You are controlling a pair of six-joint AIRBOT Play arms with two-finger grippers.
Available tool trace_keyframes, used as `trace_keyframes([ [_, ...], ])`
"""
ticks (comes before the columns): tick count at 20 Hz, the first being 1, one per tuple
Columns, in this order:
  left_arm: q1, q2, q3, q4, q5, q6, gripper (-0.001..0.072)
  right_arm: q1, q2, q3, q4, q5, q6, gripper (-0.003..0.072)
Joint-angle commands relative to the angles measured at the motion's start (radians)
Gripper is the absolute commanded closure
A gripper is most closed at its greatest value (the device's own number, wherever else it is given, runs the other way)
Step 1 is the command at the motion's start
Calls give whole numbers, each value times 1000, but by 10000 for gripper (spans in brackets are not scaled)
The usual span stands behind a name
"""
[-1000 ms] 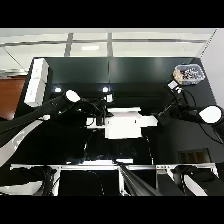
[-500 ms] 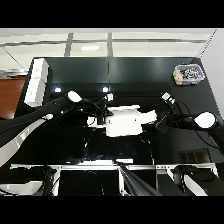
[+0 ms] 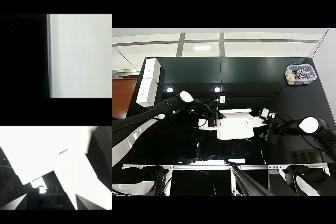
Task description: Fold the box and place the chain.
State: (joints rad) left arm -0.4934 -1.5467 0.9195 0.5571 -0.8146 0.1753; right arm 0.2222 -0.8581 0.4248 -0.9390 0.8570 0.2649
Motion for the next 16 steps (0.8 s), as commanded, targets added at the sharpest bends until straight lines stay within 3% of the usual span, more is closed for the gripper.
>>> trace_keyframes([
  [1, 0, 0, 1, 3, -5, 3, 686, 77, 0, -14, -3, -38, -89, -6],
  [5, 0, 0, 1, 3, -5, 3, 687, 132, -18, -14, -3, -32, -188, -5],
  [16, 0, 0, 1, 3, -5, 3, 687, 173, -129, -14, 92, -159, -328, -5],
])
